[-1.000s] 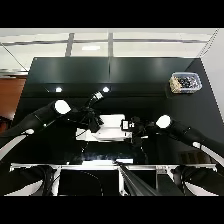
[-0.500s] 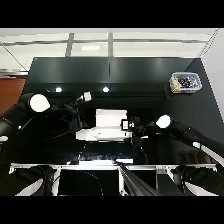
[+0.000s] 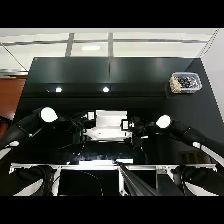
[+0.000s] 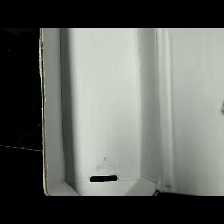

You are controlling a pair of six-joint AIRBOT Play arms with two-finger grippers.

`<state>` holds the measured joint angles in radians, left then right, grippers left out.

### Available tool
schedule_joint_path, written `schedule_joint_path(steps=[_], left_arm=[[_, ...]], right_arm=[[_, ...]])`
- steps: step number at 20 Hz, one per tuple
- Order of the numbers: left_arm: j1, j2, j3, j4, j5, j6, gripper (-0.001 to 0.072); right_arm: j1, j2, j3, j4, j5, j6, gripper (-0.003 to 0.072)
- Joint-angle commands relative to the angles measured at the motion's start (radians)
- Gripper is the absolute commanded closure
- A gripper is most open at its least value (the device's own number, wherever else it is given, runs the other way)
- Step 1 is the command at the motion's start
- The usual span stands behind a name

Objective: Fold the box and place the chain.

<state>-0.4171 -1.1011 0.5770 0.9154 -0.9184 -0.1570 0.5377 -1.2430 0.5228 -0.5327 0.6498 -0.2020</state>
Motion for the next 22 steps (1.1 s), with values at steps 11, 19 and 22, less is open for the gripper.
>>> schedule_joint_path(steps=[11,19,22], left_arm=[[-0.055,-0.043,-0.011,-0.114,0.047,0.049,0.0438],[-0.109,-0.064,-0.011,-0.217,0.099,0.049,0.0495],[-0.119,-0.084,-0.011,-0.216,0.098,0.049,0.0495]], right_arm=[[0.0,-0.001,0.0,0.0,0.0,0.0,0.0199],[0.0,-0.001,0.0,0.0,0.0,0.0,0.0199],[0.0,-0.001,0.0,0.0,0.0,0.0,0.0199]])
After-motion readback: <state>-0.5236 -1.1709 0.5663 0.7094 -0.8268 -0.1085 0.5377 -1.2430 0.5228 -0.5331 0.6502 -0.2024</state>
